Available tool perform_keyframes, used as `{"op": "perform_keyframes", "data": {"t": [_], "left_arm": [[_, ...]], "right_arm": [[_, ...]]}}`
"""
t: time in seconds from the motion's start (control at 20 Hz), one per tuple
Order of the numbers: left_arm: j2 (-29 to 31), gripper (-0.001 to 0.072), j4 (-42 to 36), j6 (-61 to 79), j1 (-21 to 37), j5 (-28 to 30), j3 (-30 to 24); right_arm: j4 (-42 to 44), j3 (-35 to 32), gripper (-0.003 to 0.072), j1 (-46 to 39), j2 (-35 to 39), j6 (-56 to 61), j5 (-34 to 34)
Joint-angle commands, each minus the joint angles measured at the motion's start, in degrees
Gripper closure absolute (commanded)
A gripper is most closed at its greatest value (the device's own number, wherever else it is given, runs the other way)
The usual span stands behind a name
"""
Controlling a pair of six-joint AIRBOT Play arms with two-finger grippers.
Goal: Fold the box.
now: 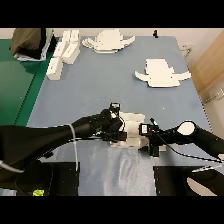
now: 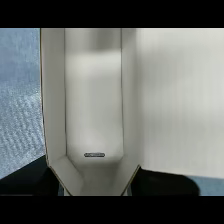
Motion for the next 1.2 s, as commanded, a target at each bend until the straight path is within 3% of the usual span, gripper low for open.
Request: {"op": "perform_keyframes", "data": {"t": [0.0, 0.35, 0.7, 0.85, 1.15], "left_arm": [[0.3, 0.0287, 0.1, -1.6, -0.3, -0.3, 0.2], [0.7, 0.0287, 0.1, -1.7, -0.3, -1.1, 1.5], [5.3, 0.0287, -0.2, -0.4, 2.5, -9.5, 7.8], [6.1, 0.0287, -0.4, 0.6, 4.2, -10.2, 7.8], [2.7, 0.0288, -0.9, 1.4, 2.2, -10.3, 5.0]], "right_arm": [[0.2, 0.0, 0.0242, 0.0, 0.0, 0.2, 0.0], [0.1, 0.0, 0.0243, 0.0, 0.0, 0.2, 0.0], [0.2, 0.0, 0.0243, 0.0, 0.0, 0.2, 0.0], [0.1, 0.0, 0.0242, 0.0, 0.0, 0.2, 0.0], [0.2, 0.0, 0.0243, 0.0, 0.0, 0.2, 0.0]]}}
